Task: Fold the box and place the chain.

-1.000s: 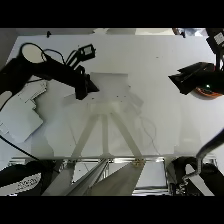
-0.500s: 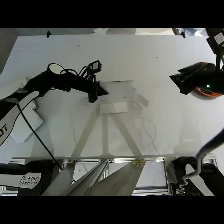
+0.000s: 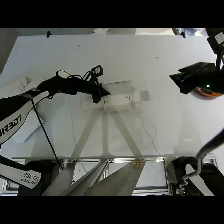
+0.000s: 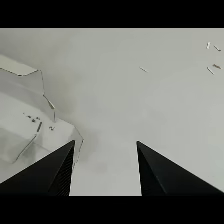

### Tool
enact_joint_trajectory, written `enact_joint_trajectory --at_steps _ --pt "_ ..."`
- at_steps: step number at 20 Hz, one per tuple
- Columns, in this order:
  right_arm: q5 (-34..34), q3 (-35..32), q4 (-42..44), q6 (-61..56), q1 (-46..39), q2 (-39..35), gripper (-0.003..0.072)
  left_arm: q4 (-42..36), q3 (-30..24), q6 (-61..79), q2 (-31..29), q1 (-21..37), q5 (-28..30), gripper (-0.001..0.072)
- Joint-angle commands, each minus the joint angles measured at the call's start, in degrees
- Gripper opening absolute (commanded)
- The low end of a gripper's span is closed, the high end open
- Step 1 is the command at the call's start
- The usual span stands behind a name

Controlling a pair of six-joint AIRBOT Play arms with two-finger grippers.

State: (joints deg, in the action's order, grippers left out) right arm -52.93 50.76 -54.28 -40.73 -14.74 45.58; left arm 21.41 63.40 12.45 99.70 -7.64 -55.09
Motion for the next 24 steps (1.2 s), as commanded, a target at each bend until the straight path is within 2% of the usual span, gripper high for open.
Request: enact_joint_trajectory --at_steps 1,7,10,13,15,18,24 --pt "0.0 0.1 0.1 0.0 0.0 0.0 0.0397 2.6 0.2 -0.5 0.5 0.1 0.7 0.0" --pt "0.0 0.0 0.1 0.0 0.0 0.0 0.0397 7.1 7.5 -5.0 0.6 0.2 -3.6 0.0" --pt "0.0 0.0 0.3 -0.1 0.0 0.0 0.0397 7.6 9.2 -6.0 2.6 0.2 -7.6 0.0" --pt "-0.1 0.0 0.3 -1.5 0.0 0.0 0.0397 11.2 9.2 -5.8 4.5 0.0 -6.7 0.0001" --pt "-0.1 0.0 0.3 -1.5 0.0 0.0 0.0397 13.4 9.2 -5.9 4.6 0.0 -3.9 0.0002" --pt "-0.1 0.0 0.3 -1.5 0.0 0.0 0.0397 13.4 9.2 -5.1 4.6 0.0 -1.5 0.0002" --pt "-0.1 0.0 0.3 -1.5 0.0 0.0 0.0397 12.9 9.2 -3.9 4.6 0.0 -1.7 0.0005"
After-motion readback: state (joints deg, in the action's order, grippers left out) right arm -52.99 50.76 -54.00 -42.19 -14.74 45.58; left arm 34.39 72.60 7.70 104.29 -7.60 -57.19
